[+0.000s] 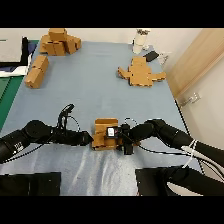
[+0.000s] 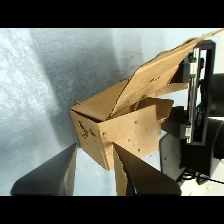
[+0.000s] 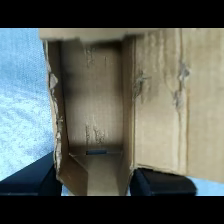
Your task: Fold the box.
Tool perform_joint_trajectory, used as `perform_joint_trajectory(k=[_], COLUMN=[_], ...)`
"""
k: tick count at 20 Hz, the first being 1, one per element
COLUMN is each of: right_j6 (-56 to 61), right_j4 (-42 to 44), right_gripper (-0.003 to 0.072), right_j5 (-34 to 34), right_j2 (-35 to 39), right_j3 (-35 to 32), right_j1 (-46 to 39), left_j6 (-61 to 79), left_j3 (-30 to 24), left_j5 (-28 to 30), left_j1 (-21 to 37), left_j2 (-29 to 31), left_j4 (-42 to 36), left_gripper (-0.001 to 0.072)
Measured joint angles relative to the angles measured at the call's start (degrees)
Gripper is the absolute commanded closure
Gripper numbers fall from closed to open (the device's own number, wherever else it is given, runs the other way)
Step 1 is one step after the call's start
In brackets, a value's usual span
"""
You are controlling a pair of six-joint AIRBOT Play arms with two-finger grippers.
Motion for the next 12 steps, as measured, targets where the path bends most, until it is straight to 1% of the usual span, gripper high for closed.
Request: perform_joint_trajectory(k=[4,5,6,9,12], right_j6=[0.00,0.00,0.00,0.00,0.00], right_j4=[0.02,0.02,0.00,0.02,0.00], right_gripper=[0.0197,0.0197,0.0197,0.0197,0.0197], right_j5=[-0.02,-0.02,-0.02,-0.02,-0.02], right_j2=[0.00,0.00,0.00,0.00,0.00], right_j3=[0.00,0.00,0.00,0.00,0.00], right_j1=[0.00,0.00,0.00,0.00,0.00], left_j6=[-0.42,-0.42,-0.44,-0.13,-0.44], left_j3=[0.02,0.02,0.02,0.22,1.27], left_j5=[-0.66,-0.35,0.13,0.55,0.57], left_j1=[0.00,0.00,0.00,-0.15,-2.34], left_j2=[-0.07,-0.15,-0.42,-1.62,-2.45], left_j4=[-2.01,-2.36,-2.64,-3.06,-2.12], left_gripper=[0.0355,0.0275,0.0239,0.0240,0.0241])
